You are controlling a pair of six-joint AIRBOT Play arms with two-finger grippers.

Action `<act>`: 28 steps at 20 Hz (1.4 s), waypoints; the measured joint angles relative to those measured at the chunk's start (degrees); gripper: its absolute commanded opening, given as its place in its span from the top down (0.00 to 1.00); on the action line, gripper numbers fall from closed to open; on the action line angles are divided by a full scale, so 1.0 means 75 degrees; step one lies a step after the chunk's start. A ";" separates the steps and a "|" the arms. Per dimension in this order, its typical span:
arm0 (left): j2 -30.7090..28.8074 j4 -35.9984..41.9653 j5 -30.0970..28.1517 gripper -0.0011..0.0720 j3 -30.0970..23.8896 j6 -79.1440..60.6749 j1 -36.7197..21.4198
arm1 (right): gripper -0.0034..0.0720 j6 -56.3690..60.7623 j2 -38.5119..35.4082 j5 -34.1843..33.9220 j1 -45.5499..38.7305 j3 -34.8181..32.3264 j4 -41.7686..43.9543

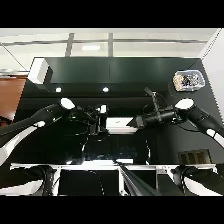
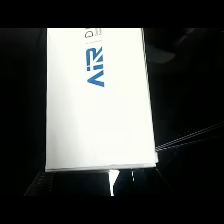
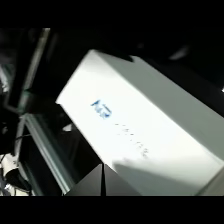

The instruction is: Fold the box and place the chain.

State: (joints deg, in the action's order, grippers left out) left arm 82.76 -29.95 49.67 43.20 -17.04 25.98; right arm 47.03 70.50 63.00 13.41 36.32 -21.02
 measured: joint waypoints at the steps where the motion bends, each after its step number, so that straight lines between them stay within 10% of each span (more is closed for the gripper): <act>1: 0.0000 0.0000 0.0000 0.43 0.0000 -0.0017 0.0000 | 0.94 0.0201 0.0029 -0.0154 0.0082 -0.0038 -0.0131; 13: 0.0000 0.0020 0.0000 0.41 0.0000 0.0009 0.0000 | 0.94 0.0810 -0.0428 -0.0615 0.0335 0.0411 -0.1428; 15: -0.0012 0.0006 -0.0017 0.01 -0.0003 0.0064 0.0000 | 0.94 0.0790 -0.0848 -0.0125 -0.0058 0.0857 -0.1594; 28: -0.1020 -0.1160 0.0323 0.01 0.1422 0.2955 0.0799 | 0.94 0.1137 -0.2311 0.1064 -0.3369 0.1626 -0.3998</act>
State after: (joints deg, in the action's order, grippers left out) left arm 75.11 -38.65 52.10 53.87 5.13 31.97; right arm 55.55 53.17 70.98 -11.86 48.51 -51.00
